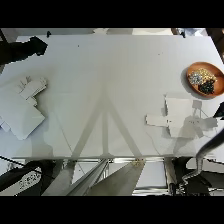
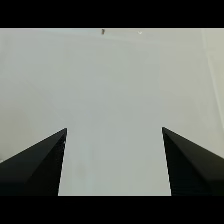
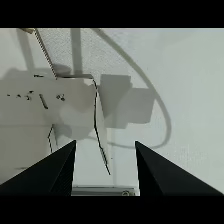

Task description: Fold the box and place the chain.

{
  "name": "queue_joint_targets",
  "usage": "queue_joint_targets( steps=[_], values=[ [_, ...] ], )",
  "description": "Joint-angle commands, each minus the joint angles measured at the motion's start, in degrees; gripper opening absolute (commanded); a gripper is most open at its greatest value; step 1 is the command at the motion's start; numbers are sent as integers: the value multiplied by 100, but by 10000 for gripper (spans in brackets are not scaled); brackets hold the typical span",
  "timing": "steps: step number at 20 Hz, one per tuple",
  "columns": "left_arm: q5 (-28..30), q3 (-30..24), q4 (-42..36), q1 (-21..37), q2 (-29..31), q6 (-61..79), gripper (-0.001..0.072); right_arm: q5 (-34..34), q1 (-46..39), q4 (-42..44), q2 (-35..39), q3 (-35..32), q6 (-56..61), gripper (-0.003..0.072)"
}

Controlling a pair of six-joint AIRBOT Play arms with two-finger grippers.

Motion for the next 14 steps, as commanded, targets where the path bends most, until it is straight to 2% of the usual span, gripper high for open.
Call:
queue_joint_targets(
  steps=[1,6,7,8,9,10,14],
  values=[
    [0,2,2,-2,-2,0,643,151,-4,-4,-286,-2,-96,413],
    [0,2,2,-2,-2,0,643,461,-4,0,-844,-4,-109,385],
    [0,2,2,-2,-2,0,643,498,-4,4,-953,-2,-111,322],
    [0,2,2,-2,-2,0,643,527,-4,7,-1032,-2,-114,203],
    [0,2,4,-2,-2,0,643,579,-4,48,-1093,-4,-186,42],
    [0,2,2,-2,-2,0,643,684,-4,131,-1110,-2,-396,14],
    [0,2,2,-2,-2,0,643,951,-4,977,-1003,-2,-717,12]
  ],
)
